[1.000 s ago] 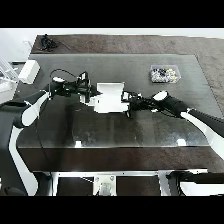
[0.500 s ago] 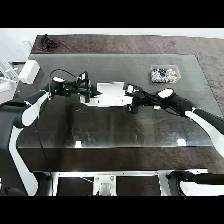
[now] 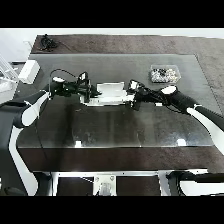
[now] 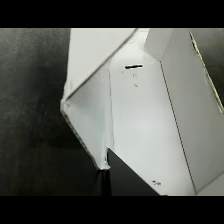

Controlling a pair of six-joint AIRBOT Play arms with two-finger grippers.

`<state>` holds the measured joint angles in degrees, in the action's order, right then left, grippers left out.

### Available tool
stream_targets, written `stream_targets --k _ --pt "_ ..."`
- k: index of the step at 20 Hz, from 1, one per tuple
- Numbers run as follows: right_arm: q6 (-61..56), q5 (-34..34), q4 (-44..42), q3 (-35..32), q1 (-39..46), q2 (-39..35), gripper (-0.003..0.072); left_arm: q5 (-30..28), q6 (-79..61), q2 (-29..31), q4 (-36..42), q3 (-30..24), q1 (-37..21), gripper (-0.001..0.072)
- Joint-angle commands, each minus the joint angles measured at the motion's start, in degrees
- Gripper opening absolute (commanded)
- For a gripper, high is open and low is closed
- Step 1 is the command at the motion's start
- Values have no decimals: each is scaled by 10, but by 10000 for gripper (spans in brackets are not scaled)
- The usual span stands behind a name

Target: Fold the box and place the chain.

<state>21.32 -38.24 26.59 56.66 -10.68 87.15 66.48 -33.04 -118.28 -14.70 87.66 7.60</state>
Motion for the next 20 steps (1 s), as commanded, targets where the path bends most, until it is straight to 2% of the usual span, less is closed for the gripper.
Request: stream_targets --k 1,7,14,20 --pt "15 -39 -2 33 10 26 639 9 0 0 1 0 0 21" --pt "23 -65 10 61 26 38 639 10 0 0 1 0 0 21" --pt "25 -156 11 126 48 96 639 11 0 0 1 0 0 21" --pt "7 -206 42 183 47 136 639 17 0 0 1 0 0 21"
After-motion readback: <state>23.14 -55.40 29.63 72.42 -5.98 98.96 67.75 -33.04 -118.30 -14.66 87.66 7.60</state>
